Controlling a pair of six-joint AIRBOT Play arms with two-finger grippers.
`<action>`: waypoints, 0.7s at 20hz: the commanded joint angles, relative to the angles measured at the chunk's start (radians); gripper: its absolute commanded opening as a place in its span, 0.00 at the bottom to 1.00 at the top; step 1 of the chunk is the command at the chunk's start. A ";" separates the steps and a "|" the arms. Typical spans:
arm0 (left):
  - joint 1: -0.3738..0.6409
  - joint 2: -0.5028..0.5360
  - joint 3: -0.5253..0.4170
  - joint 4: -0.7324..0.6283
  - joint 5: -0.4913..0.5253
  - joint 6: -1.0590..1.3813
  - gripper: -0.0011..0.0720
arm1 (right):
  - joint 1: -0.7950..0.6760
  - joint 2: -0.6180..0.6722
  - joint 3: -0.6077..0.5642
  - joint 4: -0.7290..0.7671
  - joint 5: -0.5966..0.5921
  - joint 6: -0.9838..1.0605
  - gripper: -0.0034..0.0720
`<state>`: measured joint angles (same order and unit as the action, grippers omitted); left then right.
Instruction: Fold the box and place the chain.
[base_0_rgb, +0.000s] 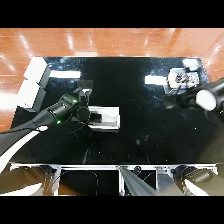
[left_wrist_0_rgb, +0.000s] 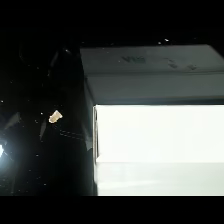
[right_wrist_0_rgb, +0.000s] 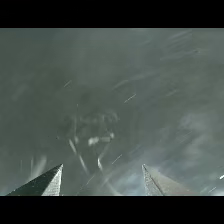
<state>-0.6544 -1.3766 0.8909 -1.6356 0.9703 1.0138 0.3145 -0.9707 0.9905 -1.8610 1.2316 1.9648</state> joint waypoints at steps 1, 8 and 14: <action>-0.003 -0.001 0.000 -0.001 -0.003 -0.013 0.04 | -0.283 -0.089 0.023 0.023 -0.199 -0.052 0.81; -0.001 -0.001 0.000 0.005 0.006 -0.026 0.04 | -0.492 -0.576 0.451 0.076 -0.232 -0.122 0.81; -0.001 -0.001 0.000 0.004 0.005 -0.026 0.04 | -0.498 -0.892 0.783 0.081 -0.145 -0.132 0.81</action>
<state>-0.6567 -1.3766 0.8909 -1.6348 0.9714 0.9878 -0.1707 -1.7302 1.6394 -1.7878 1.0592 1.8408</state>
